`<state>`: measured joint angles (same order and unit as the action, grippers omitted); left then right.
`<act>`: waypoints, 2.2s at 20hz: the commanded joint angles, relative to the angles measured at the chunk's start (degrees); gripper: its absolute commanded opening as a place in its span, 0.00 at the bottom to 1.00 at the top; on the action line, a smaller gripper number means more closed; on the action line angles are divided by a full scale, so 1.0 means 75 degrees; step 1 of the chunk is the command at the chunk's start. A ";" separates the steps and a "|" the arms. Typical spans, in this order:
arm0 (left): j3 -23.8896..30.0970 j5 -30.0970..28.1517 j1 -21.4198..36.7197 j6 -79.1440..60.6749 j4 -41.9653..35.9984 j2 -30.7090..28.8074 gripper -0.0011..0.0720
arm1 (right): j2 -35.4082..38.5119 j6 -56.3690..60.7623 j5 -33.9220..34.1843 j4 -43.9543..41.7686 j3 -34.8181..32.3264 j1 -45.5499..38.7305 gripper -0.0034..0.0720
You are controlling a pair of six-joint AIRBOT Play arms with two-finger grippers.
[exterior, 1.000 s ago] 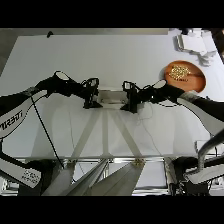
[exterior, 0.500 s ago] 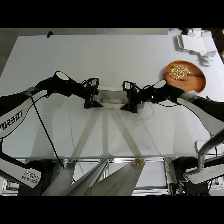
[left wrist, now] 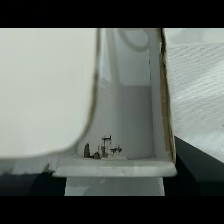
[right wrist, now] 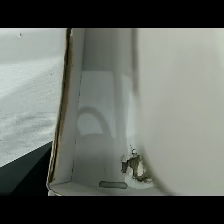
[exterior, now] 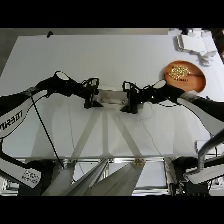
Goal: Fold the box and place the chain.
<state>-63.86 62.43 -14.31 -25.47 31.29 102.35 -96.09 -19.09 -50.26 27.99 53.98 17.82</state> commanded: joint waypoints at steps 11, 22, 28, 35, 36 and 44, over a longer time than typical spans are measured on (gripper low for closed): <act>-0.0003 0.0047 0.0000 0.0003 0.0006 0.0000 0.31 | 0.2060 0.3203 -0.0195 0.3975 -0.0003 -0.0015 0.97; -0.0003 0.0047 0.0000 0.0000 0.0006 0.0000 0.31 | 0.3200 0.4581 -0.1967 0.2436 -0.0003 -0.0006 0.06; -0.0003 0.0047 0.0000 0.0000 0.0006 0.0000 0.31 | 0.2999 0.4587 0.0603 0.0688 0.0012 0.0105 0.06; -0.0003 0.0047 0.0000 0.0003 0.0006 0.0000 0.31 | 0.1728 0.4607 0.3153 0.0219 0.0029 0.0105 0.06; -0.0003 0.0047 0.0000 0.0003 0.0006 0.0000 0.31 | 0.1588 0.4607 0.3474 0.0219 0.0029 0.0105 0.06; -0.0003 0.0047 0.0000 0.0000 0.0006 0.0000 0.31 | 0.1352 0.4543 0.3774 0.1110 0.0026 0.0105 0.06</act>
<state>-63.88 62.81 -14.33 -25.50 31.35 102.39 -86.08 15.20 -23.03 32.10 54.13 18.57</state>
